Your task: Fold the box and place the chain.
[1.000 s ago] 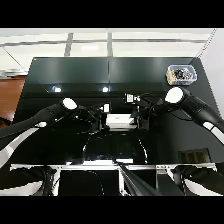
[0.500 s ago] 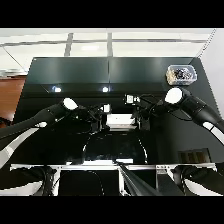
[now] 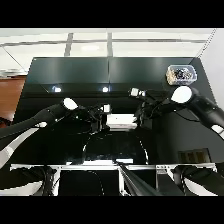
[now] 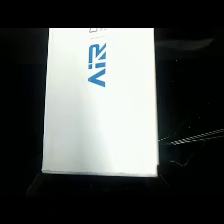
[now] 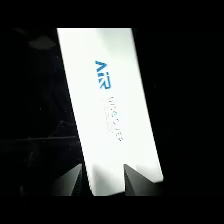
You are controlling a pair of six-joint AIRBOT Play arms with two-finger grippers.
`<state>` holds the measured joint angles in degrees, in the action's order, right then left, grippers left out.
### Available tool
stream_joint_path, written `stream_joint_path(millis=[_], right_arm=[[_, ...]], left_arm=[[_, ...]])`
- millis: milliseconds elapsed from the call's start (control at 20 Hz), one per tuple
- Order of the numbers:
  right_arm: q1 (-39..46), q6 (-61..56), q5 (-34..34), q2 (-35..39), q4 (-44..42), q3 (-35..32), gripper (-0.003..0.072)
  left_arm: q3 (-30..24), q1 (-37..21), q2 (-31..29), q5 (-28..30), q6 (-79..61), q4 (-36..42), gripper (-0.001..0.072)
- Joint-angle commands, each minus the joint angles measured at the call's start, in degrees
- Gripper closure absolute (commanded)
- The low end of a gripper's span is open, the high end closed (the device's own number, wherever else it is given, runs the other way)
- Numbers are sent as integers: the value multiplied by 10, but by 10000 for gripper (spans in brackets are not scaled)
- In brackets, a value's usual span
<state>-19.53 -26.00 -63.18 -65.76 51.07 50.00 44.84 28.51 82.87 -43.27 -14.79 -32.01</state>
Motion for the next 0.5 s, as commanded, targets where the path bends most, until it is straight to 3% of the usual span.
stream_joint_path(millis=[0, 50, 150, 350, 450], right_arm=[[29, -169, -48, 39, -13, 0, 545], [37, -233, -72, 38, -26, -2, 668], [37, -306, -68, 37, -56, -26, 670], [37, -324, 49, 32, -291, -105, 670], [37, -323, 94, 20, -332, -115, 670]], left_arm=[[0, 0, 0, 0, 0, 0, 338], [0, 0, 0, 0, 0, 0, 338], [0, 0, 0, 0, 0, 0, 338], [0, 0, 0, 0, 0, 0, 338], [0, 0, 0, 0, 0, 0, 338]])
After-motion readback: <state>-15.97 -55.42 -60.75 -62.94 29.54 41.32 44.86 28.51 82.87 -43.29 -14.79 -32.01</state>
